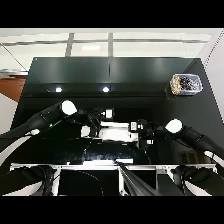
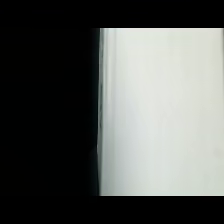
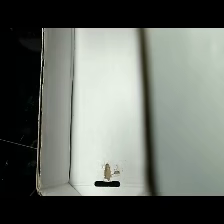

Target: Fold the box and place the chain.

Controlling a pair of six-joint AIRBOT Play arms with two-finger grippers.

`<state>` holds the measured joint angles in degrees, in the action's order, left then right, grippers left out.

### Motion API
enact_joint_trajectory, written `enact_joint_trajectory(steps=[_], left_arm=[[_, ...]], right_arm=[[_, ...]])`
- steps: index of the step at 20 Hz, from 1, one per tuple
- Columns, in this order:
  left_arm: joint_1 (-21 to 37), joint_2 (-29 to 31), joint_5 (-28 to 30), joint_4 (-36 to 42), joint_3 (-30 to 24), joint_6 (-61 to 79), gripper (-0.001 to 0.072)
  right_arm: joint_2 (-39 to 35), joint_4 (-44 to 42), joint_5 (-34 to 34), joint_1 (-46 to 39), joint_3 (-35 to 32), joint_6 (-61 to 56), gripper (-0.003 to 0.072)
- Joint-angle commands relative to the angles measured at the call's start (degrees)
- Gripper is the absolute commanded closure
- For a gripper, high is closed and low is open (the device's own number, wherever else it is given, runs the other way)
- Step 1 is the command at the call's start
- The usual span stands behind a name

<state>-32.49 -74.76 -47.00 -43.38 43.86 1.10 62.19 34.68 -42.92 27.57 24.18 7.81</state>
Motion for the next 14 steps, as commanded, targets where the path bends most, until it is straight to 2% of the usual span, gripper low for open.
enact_joint_trajectory(steps=[1,7,14], left_arm=[[0.02,-0.02,-0.20,-0.02,0.00,0.00,0.0678],[0.02,-0.02,-0.22,-0.02,0.00,-0.02,0.0678],[0.02,-0.02,-0.20,-0.02,0.00,-0.02,0.0678]], right_arm=[[0.04,0.11,-0.37,-0.07,-0.04,0.20,-0.0010],[0.02,0.07,-1.92,-3.17,0.00,0.20,-0.0010],[1.14,-0.66,-1.46,-3.10,-0.04,1.55,-0.0009]])
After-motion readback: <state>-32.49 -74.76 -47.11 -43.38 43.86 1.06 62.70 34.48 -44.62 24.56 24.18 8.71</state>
